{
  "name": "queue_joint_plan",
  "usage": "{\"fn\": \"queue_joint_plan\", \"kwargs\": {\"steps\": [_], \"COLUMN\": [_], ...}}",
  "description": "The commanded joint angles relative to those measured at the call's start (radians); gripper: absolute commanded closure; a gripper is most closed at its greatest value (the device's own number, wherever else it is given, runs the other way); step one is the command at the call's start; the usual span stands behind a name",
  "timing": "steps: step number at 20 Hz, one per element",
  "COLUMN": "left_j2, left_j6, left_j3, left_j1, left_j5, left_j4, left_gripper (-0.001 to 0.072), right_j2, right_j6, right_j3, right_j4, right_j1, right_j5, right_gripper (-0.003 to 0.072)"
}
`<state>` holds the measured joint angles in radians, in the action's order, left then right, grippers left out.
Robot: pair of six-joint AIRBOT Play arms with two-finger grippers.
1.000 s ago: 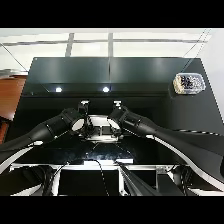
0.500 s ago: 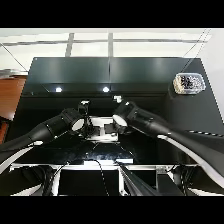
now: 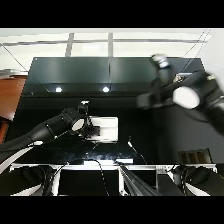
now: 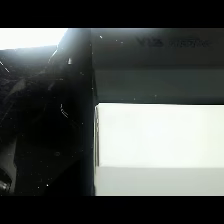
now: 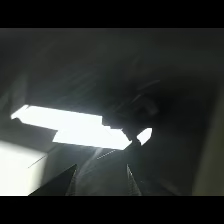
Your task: Fold the box and place the chain.
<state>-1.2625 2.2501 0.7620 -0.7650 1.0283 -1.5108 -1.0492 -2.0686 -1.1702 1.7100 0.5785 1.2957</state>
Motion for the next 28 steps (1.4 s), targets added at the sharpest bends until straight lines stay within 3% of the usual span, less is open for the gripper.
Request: {"fn": "queue_joint_plan", "kwargs": {"steps": [1,2,3,6,9,11,13,16,19,28], "left_j2": [0.0,0.0,0.0,0.0,0.0,0.0,0.0,0.0,0.0,0.0], "left_j6": [0.0,0.0,0.001,0.001,0.0,0.001,0.001,0.001,0.001,0.001], "left_j3": [0.0,0.0,0.0,0.0,0.0,0.0,0.0,0.0,0.0,0.0], "left_j1": [0.001,0.001,0.001,0.001,0.001,0.001,0.001,0.001,0.001,0.001], "left_j5": [0.001,0.001,0.0,0.001,0.002,0.001,0.001,0.001,0.001,-0.011], "left_j4": [-0.003,-0.003,-0.003,-0.002,0.001,0.0,0.001,0.001,0.001,-0.003], "left_gripper": [0.0678,0.0678,0.0678,0.0677,0.0678,0.0677,0.0677,0.0678,0.0678,0.0678], "right_j2": [0.029,0.014,-0.004,-0.088,-0.214,-0.323,-0.424,-0.535,-0.595,-0.665], "right_j6": [0.116,0.119,0.129,0.136,0.135,0.091,0.029,-0.034,-0.056,-0.095], "right_j3": [0.002,0.002,0.002,-0.001,-0.05,-0.129,-0.204,-0.287,-0.335,-0.336], "right_j4": [0.139,0.134,0.115,-0.053,-0.195,-0.275,-0.346,-0.352,-0.355,-0.384], "right_j1": [-0.25,-0.332,-0.403,-0.6,-0.723,-0.786,-0.824,-0.832,-0.828,-0.828], "right_j5": [-0.045,-0.103,-0.157,-0.294,-0.344,-0.301,-0.222,-0.165,-0.182,-0.227], "right_gripper": [0.0309,0.0076,-0.0016,-0.001,-0.001,-0.0008,0.0049,0.0116,0.0117,0.0119]}}
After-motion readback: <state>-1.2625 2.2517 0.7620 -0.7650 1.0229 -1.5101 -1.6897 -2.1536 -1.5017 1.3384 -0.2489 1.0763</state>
